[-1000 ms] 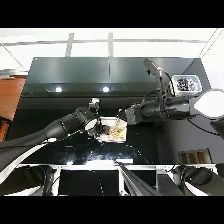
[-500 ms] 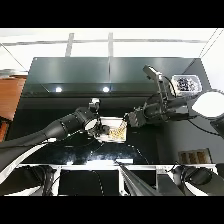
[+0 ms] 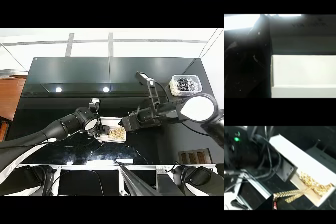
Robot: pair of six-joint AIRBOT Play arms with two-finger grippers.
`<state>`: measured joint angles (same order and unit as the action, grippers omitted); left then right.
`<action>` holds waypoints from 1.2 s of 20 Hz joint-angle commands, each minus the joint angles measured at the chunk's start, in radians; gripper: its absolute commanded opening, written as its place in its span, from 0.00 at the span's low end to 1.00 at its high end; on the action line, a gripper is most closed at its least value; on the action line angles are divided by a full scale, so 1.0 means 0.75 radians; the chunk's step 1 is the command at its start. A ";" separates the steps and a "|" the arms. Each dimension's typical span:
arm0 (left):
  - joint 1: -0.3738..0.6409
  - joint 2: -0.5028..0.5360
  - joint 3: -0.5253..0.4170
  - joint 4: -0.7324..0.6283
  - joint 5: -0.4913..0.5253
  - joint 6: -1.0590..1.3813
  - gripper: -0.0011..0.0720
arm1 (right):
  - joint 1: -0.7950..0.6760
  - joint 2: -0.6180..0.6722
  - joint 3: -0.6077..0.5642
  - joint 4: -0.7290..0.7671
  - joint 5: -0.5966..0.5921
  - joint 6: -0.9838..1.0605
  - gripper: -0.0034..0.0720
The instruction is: Fold the box and place the chain.
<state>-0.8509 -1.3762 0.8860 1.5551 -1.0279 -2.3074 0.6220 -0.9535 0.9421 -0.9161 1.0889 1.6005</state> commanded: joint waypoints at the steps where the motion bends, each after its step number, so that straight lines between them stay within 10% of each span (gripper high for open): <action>1: -0.002 0.000 -0.001 0.000 0.003 0.000 0.06 | 0.014 -0.065 -0.005 0.112 -0.058 -0.080 0.07; 4: -0.002 -0.001 -0.001 0.000 0.003 0.000 0.06 | 0.014 -0.079 -0.005 0.126 -0.061 -0.087 0.17; 5: -0.002 0.000 -0.001 0.000 0.003 0.000 0.06 | 0.013 -0.079 -0.005 0.126 -0.051 -0.087 0.48; 6: -0.001 0.000 -0.001 0.000 0.003 0.000 0.06 | 0.009 -0.078 -0.005 0.117 -0.036 -0.087 0.54; 14: -0.001 0.000 0.000 -0.001 -0.004 -0.020 0.05 | -0.274 0.095 -0.005 -0.194 0.259 -0.064 0.54; 15: 0.001 0.000 0.000 -0.001 -0.003 -0.045 0.05 | -0.322 0.138 -0.005 -0.319 0.300 -0.042 0.61; 16: 0.002 0.000 0.001 -0.002 0.000 -0.055 0.05 | -0.364 0.169 -0.005 -0.408 0.343 -0.055 0.97; 24: 0.013 0.000 0.001 -0.036 -0.007 -0.057 0.05 | -0.438 0.196 -0.073 -0.444 0.305 -0.084 0.98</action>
<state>-0.8425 -1.3762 0.8860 1.5414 -1.0317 -2.3478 0.3054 -0.8139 0.9131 -1.2465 1.3399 1.5402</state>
